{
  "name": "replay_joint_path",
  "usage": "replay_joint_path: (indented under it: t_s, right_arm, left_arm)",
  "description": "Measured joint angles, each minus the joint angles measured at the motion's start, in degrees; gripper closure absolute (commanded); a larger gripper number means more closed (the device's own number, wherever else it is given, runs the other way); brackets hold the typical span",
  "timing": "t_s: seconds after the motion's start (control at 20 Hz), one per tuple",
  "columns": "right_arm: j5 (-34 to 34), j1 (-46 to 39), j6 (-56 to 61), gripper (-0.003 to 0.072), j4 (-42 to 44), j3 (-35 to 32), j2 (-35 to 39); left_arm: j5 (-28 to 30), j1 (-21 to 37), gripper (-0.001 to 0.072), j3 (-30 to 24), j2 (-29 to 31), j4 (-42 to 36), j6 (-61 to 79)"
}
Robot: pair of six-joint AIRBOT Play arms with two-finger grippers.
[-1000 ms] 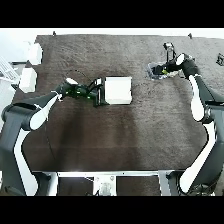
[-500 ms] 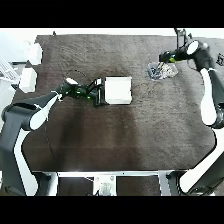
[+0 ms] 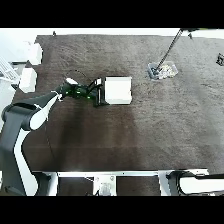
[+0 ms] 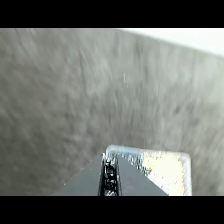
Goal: Fold the box and place the chain.
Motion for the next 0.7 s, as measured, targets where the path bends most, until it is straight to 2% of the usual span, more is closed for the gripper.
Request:
replay_joint_path:
  t_s: [0.35,0.7]
  right_arm:
    - [-2.3,9.8,-1.0,0.0677,-3.1,0.0,13.7]
    - [-1.7,17.3,-1.7,0.0677,-3.6,-0.8,17.9]
  left_arm:
    - [0.0,0.0,0.0182,0.0,0.0,0.0,0.0]
    - [0.0,0.0,0.0182,0.0,0.0,0.0,0.0]
